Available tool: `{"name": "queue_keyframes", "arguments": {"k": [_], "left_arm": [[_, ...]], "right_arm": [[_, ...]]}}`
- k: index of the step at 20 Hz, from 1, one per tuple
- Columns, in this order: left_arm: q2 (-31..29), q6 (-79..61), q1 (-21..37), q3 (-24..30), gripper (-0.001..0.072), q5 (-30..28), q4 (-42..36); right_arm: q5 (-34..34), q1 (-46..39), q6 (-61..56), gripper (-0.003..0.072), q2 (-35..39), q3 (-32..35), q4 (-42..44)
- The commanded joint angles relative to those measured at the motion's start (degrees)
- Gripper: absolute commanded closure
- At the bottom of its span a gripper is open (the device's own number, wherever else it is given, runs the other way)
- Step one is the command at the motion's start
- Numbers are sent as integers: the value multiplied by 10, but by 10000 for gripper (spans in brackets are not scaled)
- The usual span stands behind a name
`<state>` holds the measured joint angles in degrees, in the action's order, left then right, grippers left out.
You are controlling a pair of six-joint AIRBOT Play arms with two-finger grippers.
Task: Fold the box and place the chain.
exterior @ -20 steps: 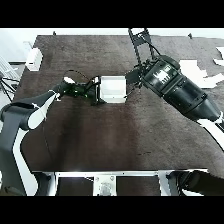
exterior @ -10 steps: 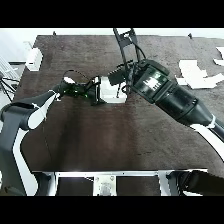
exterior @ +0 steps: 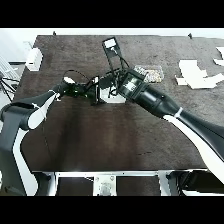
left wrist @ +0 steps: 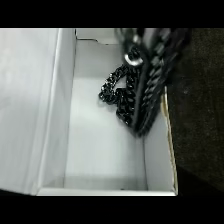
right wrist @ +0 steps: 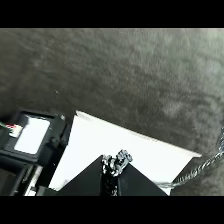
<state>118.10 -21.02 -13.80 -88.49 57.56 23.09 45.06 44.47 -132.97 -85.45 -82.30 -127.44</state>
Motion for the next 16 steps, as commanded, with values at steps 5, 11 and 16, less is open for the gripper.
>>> {"name": "queue_keyframes", "arguments": {"k": [5, 11, 16], "left_arm": [[0, 0, 0, 0, 200, 0, 0], [0, 0, 0, 0, 200, 0, 0], [0, 0, 0, 0, 200, 0, 0]], "right_arm": [[-149, -58, -4, 686, -95, 50, 98], [-194, -105, 132, 132, -92, 70, 259], [-109, -132, 186, 144, -35, 73, 264]]}}
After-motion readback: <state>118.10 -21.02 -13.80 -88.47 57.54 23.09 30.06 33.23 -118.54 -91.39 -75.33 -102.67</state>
